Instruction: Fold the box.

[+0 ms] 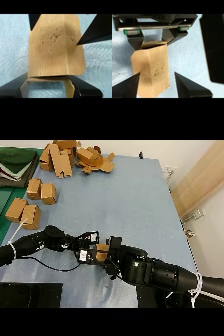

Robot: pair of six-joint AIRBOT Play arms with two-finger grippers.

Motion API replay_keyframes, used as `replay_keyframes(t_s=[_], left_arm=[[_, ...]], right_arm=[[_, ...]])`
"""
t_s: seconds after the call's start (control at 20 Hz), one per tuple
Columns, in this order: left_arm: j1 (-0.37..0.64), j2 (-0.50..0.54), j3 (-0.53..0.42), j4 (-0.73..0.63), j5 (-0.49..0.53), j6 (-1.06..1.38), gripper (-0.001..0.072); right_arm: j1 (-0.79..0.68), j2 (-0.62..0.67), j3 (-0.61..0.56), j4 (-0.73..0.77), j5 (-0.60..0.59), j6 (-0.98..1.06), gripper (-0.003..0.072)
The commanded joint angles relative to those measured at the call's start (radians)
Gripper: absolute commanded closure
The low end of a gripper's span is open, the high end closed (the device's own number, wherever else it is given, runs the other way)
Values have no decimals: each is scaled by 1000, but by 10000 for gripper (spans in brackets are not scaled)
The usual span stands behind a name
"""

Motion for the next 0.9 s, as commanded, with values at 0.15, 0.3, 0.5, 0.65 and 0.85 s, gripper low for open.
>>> replay_keyframes(t_s=[0.15, 0.3, 0.5, 0.65, 0.85], left_arm=[[0, 0, 0, 0, 0, 0, 254], [0, 0, 0, 0, 1, 0, 254], [0, 0, 0, 0, 1, 0, 254], [0, 0, 0, 0, 1, 0, 254], [0, 0, 0, 0, 0, 0, 253]], right_arm=[[0, -1, 1, 34, -1, 0, 26], [0, -1, 0, 34, -1, 0, 26], [0, -1, 0, 29, -3, -1, 26], [0, -4, 0, 25, -7, 0, 26], [0, -28, 0, 19, -7, -1, 26]])
